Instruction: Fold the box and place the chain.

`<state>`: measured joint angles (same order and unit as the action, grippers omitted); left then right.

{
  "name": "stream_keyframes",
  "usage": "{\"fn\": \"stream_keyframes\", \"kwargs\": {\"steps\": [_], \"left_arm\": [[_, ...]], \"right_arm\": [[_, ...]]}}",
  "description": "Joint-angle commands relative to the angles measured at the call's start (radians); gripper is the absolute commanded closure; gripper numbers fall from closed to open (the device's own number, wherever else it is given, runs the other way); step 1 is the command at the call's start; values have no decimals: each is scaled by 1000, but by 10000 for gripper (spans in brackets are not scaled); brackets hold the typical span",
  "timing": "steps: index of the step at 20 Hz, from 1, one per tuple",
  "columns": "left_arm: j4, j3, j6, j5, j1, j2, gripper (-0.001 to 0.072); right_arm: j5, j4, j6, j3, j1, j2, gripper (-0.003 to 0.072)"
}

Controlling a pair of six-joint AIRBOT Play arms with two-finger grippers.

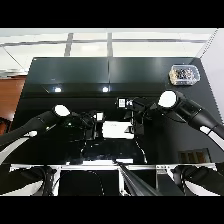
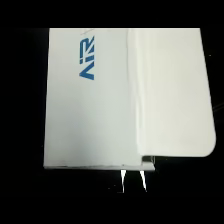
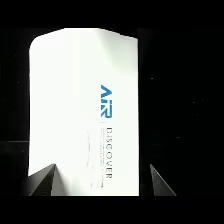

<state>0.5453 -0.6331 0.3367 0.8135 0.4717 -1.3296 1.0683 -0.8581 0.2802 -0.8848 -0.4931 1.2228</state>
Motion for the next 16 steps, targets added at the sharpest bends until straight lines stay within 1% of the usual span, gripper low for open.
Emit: {"fn": "stream_keyframes", "kwargs": {"steps": [1, 11, 12, 13, 14, 15, 16], "left_arm": [[5, 0, 0, -2, 1, -1, 289], [-4, 0, -8, -21, -1, 0, 289], [-4, 0, -8, -21, -1, 0, 289], [-4, 0, -8, -21, -1, 0, 290], [-4, 0, -8, -21, -1, 0, 290], [-4, 0, -8, -21, -1, 0, 290], [-4, 0, -8, -21, -1, 0, 290]], "right_arm": [[30, -7, 9, 0, -1, 0, -20], [1, -8, 19, 0, -1, -1, -13], [1, -9, 22, 0, -1, -1, 141], [1, -10, 33, 0, -2, -1, 268], [2, -11, 42, 0, -1, -1, 351], [2, -13, 48, 0, -1, -1, 393], [2, -15, 55, 0, -1, -1, 393]]}}
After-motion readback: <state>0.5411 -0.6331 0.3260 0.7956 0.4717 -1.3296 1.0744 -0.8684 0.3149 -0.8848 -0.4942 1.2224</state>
